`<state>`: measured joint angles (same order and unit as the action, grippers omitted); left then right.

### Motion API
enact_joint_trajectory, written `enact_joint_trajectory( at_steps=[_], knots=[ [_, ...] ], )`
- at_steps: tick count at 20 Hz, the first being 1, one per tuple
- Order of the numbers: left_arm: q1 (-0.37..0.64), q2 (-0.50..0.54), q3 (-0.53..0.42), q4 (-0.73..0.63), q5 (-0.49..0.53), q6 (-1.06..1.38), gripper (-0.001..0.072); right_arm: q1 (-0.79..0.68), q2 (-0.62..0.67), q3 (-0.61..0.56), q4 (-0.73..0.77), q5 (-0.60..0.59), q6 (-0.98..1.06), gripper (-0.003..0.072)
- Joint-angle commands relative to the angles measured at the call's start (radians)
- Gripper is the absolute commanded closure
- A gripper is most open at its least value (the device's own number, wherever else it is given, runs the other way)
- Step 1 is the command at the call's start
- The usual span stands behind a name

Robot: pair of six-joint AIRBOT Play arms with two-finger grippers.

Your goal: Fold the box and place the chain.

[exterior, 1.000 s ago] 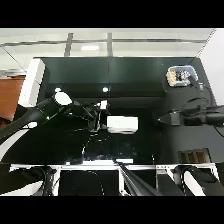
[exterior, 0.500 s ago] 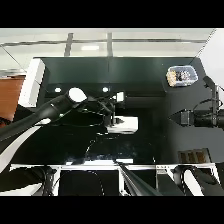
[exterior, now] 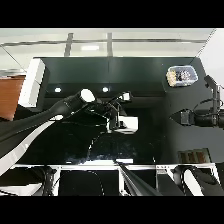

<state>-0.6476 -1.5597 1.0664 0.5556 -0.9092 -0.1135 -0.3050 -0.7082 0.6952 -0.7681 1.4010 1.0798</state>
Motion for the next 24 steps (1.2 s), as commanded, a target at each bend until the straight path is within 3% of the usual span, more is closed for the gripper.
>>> enact_joint_trajectory(
  at_steps=[1, 3, 7, 15, 16, 17, 18, 21, 24],
  knots=[
    [-0.001, -0.006, 0.005, 0.018, -0.043, -0.01, -0.0003, 0.0, 0.0, 0.0, -0.001, -0.013, -0.004, 0.0677],
    [-0.004, -0.006, 0.014, 0.022, -0.065, -0.009, -0.0003, 0.0, 0.0, 0.0, -0.001, -0.016, -0.004, 0.0677],
    [-0.039, -0.006, 0.039, 0.18, -0.057, -0.01, -0.0003, 0.0, 0.0, 0.0, -0.001, -0.016, -0.003, 0.0677],
    [-0.093, -0.027, 0.039, 0.238, 0.049, -0.012, 0.0001, 0.0, 0.0, 0.0, -0.001, -0.017, -0.003, 0.0676],
    [-0.1, -0.027, 0.039, 0.256, 0.049, -0.039, 0.0042, 0.0, 0.0, 0.0, -0.001, -0.016, -0.003, 0.0677],
    [-0.103, -0.025, 0.045, 0.293, 0.038, -0.117, 0.0185, 0.0, 0.0, 0.0, -0.001, -0.014, -0.003, 0.0676],
    [-0.101, -0.024, 0.066, 0.362, 0.006, -0.234, 0.0412, 0.0, 0.0, 0.0, -0.001, -0.014, -0.003, 0.0677],
    [-0.058, -0.007, 0.135, 0.618, -0.119, -0.588, 0.0434, 0.0, 0.0, 0.0, -0.001, -0.016, -0.003, 0.0677],
    [0.082, 0.071, 0.144, 0.787, -0.217, -0.839, 0.0434, 0.0, 0.0, 0.0, -0.001, -0.014, -0.004, 0.0677]
  ],
)
